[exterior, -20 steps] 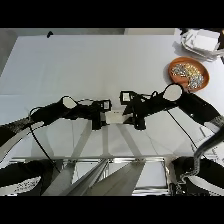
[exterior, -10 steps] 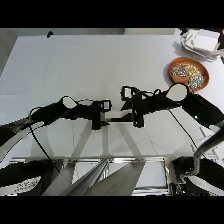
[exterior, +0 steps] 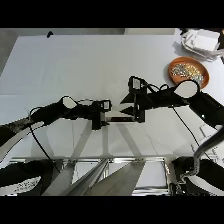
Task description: Fold the box and place the chain.
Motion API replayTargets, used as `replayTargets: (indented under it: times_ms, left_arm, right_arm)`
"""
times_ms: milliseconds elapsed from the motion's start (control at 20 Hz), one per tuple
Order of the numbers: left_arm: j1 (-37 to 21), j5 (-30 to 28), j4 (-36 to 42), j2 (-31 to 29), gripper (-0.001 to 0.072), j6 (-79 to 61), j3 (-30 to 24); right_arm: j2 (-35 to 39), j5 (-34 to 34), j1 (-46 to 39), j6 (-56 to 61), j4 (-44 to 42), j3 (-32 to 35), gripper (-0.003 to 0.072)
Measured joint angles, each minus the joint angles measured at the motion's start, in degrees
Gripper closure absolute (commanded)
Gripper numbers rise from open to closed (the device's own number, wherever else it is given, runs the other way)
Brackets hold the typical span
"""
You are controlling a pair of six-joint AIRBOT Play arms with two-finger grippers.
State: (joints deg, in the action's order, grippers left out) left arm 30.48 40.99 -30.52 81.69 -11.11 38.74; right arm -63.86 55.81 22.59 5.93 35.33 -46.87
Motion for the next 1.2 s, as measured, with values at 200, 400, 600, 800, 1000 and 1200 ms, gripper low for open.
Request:
replayTargets:
  times_ms: [200,400,600,800,1000,1200]
  left_arm:
    - [0.0,0.0,0.0,0.0,0.0578,0.0,0.0]
    - [0.0,0.0,0.0,0.0,0.0578,0.0,0.0]
    - [0.0,0.0,0.0,0.0,0.0578,0.0,0.0]
    - [0.0,0.0,0.0,0.0,0.0578,0.0,0.0]
    - [0.0,0.0,0.0,0.0,0.0578,0.0,0.0]
    - [0.0,0.0,0.0,0.0,0.0578,0.0,0.0]
  right_arm:
    - [-4.3,0.9,-1.2,-0.2,-0.5,0.0,0.0337]
    - [-7.6,2.6,-1.5,-0.2,-0.6,0.0,0.0337]
    - [-8.7,3.9,-1.3,-0.2,0.8,0.0,0.0337]
    - [-9.0,3.6,0.1,-0.1,3.9,0.0,0.0338]
    - [-9.0,2.4,1.6,0.1,6.0,0.0,0.0345]
    - [-9.0,1.3,2.2,0.2,7.6,0.0,0.0349]
